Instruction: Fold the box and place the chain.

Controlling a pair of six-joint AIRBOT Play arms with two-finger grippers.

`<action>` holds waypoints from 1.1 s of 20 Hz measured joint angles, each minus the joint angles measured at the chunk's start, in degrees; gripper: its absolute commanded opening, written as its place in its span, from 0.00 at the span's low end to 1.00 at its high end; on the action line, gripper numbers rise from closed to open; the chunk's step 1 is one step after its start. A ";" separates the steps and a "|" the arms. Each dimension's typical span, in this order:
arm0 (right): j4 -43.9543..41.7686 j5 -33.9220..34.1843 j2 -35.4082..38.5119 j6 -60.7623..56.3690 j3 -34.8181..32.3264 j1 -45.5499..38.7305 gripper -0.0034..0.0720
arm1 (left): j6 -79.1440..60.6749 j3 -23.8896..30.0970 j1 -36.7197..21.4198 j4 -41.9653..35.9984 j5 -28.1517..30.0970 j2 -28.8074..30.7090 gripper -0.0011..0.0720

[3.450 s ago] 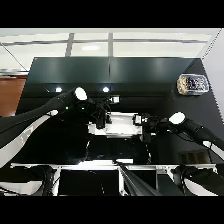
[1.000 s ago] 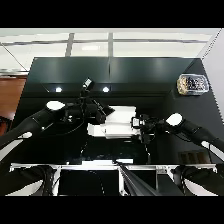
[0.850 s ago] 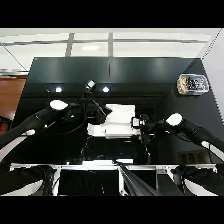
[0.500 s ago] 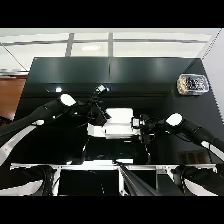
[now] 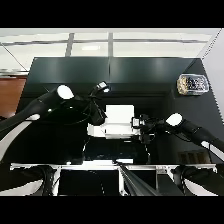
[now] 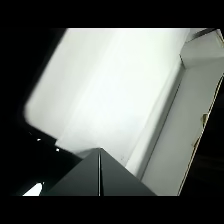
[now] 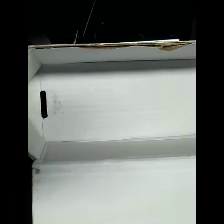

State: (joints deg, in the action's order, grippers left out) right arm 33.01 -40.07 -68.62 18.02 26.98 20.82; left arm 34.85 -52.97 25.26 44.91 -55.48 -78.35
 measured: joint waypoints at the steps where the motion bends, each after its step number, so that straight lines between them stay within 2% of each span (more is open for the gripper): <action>1: 0.00 0.00 0.00 0.00 0.00 0.00 0.35 | 1.01 1.38 -0.92 0.90 0.07 2.40 0.05; 3: 0.00 0.02 0.00 0.02 0.00 0.00 0.35 | -0.09 5.57 -3.19 -1.16 2.40 7.10 0.05; 4: 0.02 0.02 0.00 0.02 0.00 0.00 0.35 | -2.49 8.02 -4.26 -3.41 2.99 9.03 0.10; 5: 0.00 0.02 0.00 0.02 0.00 0.00 0.35 | -5.33 10.14 -4.94 -5.09 3.43 10.25 0.46; 6: 0.00 0.02 0.00 0.02 0.00 0.00 0.35 | -8.17 11.96 -5.29 -6.56 3.28 11.04 0.96; 11: 0.00 0.04 0.00 0.04 0.00 0.00 0.35 | -21.70 16.76 -2.80 -5.29 4.26 11.76 0.98; 16: 0.00 0.04 0.00 0.02 0.00 0.00 0.35 | -30.21 17.70 2.51 -3.02 9.92 11.63 0.94; 18: 0.00 0.04 0.00 0.02 0.00 0.00 0.35 | -31.06 17.81 3.61 -2.40 10.47 11.52 0.61; 19: 0.00 0.04 0.00 0.02 0.00 0.00 0.35 | -31.15 17.84 3.93 -2.23 11.02 11.47 0.52; 22: 0.00 0.04 0.00 0.02 0.00 0.00 0.35 | -30.86 17.90 4.76 -2.08 11.34 11.39 0.48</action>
